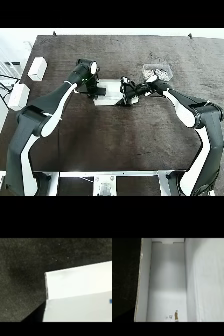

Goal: Fold the box and place the chain.

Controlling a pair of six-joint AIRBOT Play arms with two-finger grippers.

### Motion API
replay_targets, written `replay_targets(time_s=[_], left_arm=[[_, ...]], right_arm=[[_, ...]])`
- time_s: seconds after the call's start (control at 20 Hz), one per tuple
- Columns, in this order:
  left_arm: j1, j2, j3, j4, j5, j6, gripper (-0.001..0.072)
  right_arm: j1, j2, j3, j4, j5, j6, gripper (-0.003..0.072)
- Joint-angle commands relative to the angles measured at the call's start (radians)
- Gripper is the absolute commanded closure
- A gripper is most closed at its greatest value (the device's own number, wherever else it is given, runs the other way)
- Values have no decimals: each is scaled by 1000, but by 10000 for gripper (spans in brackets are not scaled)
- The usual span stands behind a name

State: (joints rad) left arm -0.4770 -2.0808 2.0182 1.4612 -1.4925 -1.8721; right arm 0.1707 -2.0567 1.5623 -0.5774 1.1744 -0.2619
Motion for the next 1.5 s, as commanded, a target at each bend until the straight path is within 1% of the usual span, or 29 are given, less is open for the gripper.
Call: replay_targets(time_s=[0.0, 0.05, 0.1, 0.15, 0.35, 0.4, 0.45, 0.65, 0.7, 0.75, 0.8, 0.9, 1.0, 1.15, 1.25, 1.3, 1.45], left_arm=[[-2, 0, 1, -28, -11, 13, 688], [-2, 1, 1, -30, -11, 10, 635], [-1, 4, 1, -27, -10, -15, 553], [1, 10, 1, -27, -8, -23, 516], [1, 38, 1, -24, -13, -23, 507], [1, 48, 2, -4, -17, -24, 407], [1, 60, 1, 2, -24, -24, 391], [5, 97, 1, 32, -65, -18, 390], [12, 109, 1, 37, -72, -11, 341], [20, 122, 1, 48, -75, -11, 258], [30, 141, 1, 51, -79, 2, 212], [47, 172, 0, 39, -70, 108, 211], [62, 200, 0, 34, -73, 290, 212], [100, 221, 0, 22, -50, 577, 213], [134, 220, 0, -49, -38, 778, 213], [156, 220, -2, -117, -31, 882, 213], [233, 219, -12, -336, 38, 1147, 213]], right_arm=[[0, 0, 0, 0, -2, -1, 259], [0, 0, 0, 0, -2, -2, 259], [0, 0, 0, 0, -2, -1, 259], [0, 0, 0, 0, -2, -1, 259], [0, 0, 0, 0, -2, -1, 259], [0, 0, 0, 0, -2, -2, 259], [0, 0, 0, 0, -2, -1, 259], [0, 0, 0, 0, -2, -1, 259], [0, 0, 0, 0, -2, -2, 259], [0, 0, 0, 0, -2, -1, 259], [0, 0, 0, 0, -2, -1, 259], [0, 0, 0, 0, -2, -1, 259], [0, 0, 0, 0, -2, -1, 259], [0, 0, 0, 0, -2, -1, 260], [0, 0, 0, 0, -2, -1, 259], [0, 0, 0, 0, -2, -1, 260], [0, 0, 0, 0, -2, -2, 259]])
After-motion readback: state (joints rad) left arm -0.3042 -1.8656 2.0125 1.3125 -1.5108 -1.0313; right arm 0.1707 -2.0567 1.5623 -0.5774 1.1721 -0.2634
